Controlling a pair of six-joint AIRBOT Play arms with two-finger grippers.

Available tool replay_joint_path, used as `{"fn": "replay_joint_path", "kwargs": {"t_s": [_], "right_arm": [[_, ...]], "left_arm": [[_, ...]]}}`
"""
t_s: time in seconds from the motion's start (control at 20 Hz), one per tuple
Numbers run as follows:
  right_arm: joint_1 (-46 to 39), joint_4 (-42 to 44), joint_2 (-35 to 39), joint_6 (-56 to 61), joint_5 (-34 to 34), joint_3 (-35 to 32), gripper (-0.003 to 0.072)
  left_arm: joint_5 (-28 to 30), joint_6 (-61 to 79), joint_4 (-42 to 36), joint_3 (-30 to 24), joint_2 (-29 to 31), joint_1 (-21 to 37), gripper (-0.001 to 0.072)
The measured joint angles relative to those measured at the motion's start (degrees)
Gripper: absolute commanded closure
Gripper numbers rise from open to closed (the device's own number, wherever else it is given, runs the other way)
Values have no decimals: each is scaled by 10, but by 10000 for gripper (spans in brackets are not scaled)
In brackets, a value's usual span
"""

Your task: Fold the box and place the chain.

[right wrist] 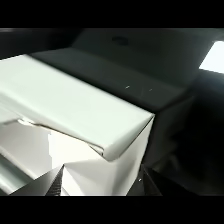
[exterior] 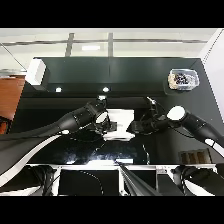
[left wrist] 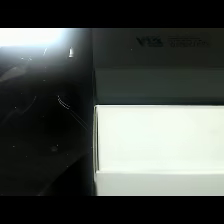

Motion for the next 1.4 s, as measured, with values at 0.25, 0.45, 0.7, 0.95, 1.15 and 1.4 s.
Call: {"fn": "replay_joint_path", "kwargs": {"t_s": [0.25, 0.45, 0.7, 0.95, 1.15, 1.4], "right_arm": [[91, -179, -1, 199, -29, 52, 265], [133, -274, -11, 312, -13, 83, 265], [159, -341, -37, 397, 26, 116, 332], [168, -364, -52, 434, 52, 130, 333], [175, -370, -58, 447, 63, 133, 334], [181, -375, -71, 461, 70, 136, 414]], "left_arm": [[0, -1, 0, 0, 0, 0, 680], [0, 0, 0, 0, 0, 0, 680], [3, 0, -2, 0, 0, 0, 680], [-1, 1, 0, 0, 0, 0, 680], [-1, 0, 0, 0, 0, 0, 680], [0, -1, 0, 0, 0, 0, 680]]}}
